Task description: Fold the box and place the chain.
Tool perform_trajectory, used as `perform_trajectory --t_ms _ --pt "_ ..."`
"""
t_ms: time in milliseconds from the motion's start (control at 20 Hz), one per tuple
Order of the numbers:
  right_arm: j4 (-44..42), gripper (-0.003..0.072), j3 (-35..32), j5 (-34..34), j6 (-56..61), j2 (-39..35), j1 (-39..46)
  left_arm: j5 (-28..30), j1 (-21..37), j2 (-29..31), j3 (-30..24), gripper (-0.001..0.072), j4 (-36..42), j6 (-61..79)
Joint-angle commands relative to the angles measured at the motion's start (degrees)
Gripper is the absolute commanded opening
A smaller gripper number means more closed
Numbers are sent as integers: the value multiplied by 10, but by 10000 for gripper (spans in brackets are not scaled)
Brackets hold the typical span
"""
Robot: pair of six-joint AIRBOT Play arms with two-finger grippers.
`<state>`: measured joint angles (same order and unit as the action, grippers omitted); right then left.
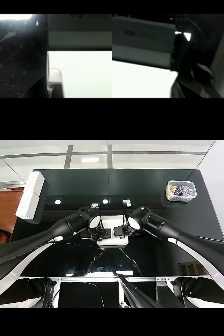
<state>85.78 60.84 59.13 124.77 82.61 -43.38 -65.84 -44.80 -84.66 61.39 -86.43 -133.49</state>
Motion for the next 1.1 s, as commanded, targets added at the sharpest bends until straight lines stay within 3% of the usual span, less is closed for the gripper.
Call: perform_trajectory --t_ms 0,650,700,750,800,1000,1050 --pt "23 374 5 29 37 2 -8 0 0 0 0 23 -1 0" --pt "-17 373 5 27 36 26 -5 0 0 0 0 23 -1 0" --pt "-17 317 5 27 36 26 -5 0 0 0 0 23 -1 0" --pt "-17 202 5 26 36 26 -4 0 0 0 0 23 -1 0" --pt "-17 11 5 25 36 26 -4 0 0 0 0 24 -1 0" --pt "-17 16 5 25 36 26 -4 0 0 0 0 23 -1 0" --pt "-17 149 5 26 36 25 -3 0 0 0 0 23 -1 0"
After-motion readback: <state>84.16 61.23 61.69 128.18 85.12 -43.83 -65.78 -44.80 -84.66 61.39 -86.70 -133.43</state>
